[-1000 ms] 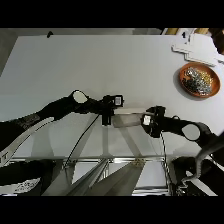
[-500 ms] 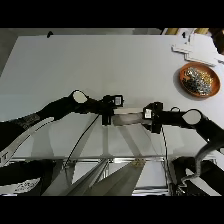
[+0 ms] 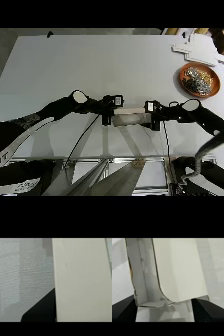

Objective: Fold the box and place the chain.

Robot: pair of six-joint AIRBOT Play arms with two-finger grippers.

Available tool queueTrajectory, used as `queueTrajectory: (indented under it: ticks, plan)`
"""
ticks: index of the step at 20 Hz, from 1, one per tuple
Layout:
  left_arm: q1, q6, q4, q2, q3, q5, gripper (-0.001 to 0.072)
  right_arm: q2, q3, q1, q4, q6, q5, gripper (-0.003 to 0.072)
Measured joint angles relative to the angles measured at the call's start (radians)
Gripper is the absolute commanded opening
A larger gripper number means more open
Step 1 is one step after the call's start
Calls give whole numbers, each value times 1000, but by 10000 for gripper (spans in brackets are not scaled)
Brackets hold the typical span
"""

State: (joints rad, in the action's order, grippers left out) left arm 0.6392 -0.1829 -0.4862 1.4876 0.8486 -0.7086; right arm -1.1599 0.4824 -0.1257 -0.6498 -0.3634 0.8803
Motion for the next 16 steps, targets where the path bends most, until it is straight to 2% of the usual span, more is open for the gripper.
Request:
queueTrajectory:
  ticks: [14,16]
  plan:
    - [0,-1,-1,0,0,-3,9,-112,11,-38,8,-10,40,679]
    - [0,-1,-1,0,0,-2,9,-115,11,-40,13,-7,37,641]
